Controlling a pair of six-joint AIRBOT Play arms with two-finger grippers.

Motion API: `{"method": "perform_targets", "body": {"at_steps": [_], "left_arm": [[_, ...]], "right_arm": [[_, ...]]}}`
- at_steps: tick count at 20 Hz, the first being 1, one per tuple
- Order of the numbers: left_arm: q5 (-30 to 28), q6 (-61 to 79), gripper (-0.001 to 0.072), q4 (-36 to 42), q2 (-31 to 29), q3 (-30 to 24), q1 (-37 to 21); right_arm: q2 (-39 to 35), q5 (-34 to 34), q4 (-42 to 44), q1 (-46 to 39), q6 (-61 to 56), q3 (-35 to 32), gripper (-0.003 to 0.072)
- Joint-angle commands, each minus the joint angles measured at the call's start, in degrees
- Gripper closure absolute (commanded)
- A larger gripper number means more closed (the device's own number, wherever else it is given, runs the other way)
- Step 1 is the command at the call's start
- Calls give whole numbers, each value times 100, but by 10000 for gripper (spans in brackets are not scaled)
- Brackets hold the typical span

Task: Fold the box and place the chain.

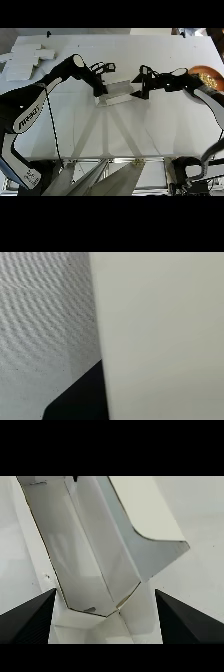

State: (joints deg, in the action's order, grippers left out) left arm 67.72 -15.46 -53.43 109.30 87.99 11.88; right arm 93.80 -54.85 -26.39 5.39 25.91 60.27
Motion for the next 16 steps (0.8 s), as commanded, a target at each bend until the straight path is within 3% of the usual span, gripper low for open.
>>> {"method": "perform_targets", "body": {"at_steps": [1,10,14,16], "left_arm": [[0,2,693,-2,-2,2,0],[0,2,693,0,-2,0,0],[0,4,693,-2,-2,0,0],[-2,2,693,-2,-2,2,0]], "right_arm": [[197,-546,-57,-122,-28,216,-2],[601,-802,-68,11,4,584,-2],[1003,-1631,-175,-59,-164,944,-2],[1078,-1646,-380,-127,-192,1038,-2]]}}
